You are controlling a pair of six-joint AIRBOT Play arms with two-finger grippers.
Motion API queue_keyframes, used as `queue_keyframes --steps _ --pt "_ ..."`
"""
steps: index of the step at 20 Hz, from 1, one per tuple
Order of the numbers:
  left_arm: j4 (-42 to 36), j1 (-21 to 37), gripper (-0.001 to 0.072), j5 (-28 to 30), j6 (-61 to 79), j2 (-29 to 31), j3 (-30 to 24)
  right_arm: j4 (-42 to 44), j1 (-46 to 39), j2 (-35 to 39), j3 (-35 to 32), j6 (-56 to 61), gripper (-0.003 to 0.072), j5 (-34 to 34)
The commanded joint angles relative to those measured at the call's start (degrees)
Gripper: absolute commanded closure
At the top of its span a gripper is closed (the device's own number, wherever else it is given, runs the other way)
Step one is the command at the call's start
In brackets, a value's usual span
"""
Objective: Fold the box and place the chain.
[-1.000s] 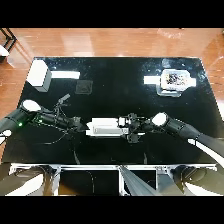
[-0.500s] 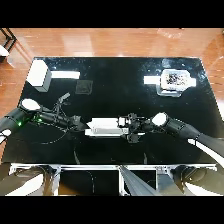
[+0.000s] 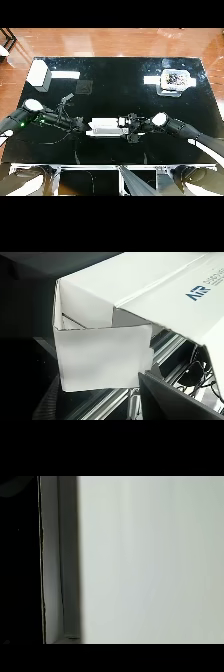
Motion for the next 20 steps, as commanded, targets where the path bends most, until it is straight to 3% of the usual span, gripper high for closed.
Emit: queue_keyframes --steps 1,6,14,20 --pt "0.0 -0.26 0.0152 1.31 -0.24 0.07 0.04 0.02 0.07 -0.02 0.02 0.02 0.0222 0.0" --pt "0.5 -1.22 0.0152 4.87 -2.6 2.03 0.04 0.02 0.07 -0.02 0.02 0.02 0.0222 -0.02" --pt "10.51 -11.54 0.0151 14.16 -12.41 8.04 -0.33 0.02 0.07 -0.02 0.02 0.02 0.0222 -0.02" --pt "10.32 -12.35 0.0151 20.83 -12.31 13.05 -6.12 0.02 0.07 -0.02 0.02 0.02 0.0222 0.0"
